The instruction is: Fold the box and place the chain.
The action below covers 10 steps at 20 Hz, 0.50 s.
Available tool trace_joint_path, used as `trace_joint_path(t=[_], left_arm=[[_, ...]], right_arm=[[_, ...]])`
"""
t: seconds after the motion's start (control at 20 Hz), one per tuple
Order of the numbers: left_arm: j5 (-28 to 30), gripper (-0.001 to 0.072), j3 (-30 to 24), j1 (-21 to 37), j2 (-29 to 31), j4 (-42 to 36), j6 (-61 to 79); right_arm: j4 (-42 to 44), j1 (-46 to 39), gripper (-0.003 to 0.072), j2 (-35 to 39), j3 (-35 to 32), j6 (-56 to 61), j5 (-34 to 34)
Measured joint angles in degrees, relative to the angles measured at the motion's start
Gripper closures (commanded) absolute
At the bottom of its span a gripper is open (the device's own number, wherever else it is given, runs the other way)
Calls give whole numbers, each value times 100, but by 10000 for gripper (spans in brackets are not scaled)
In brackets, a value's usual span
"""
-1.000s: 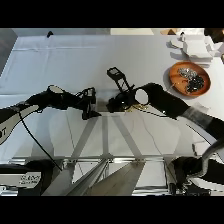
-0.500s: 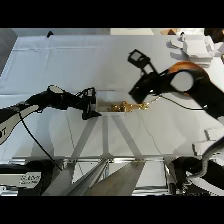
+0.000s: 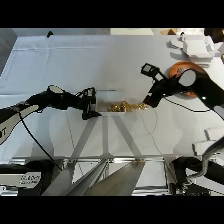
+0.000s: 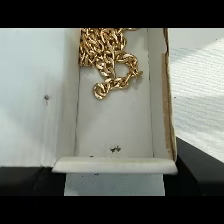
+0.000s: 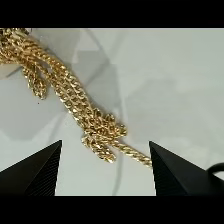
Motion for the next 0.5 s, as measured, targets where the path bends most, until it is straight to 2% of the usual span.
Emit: trace_joint_path(t=[0.5], left_arm=[[0,434,0,0,0,2,0]], right_arm=[[-83,396,103,-964,-26,-85,-391]])
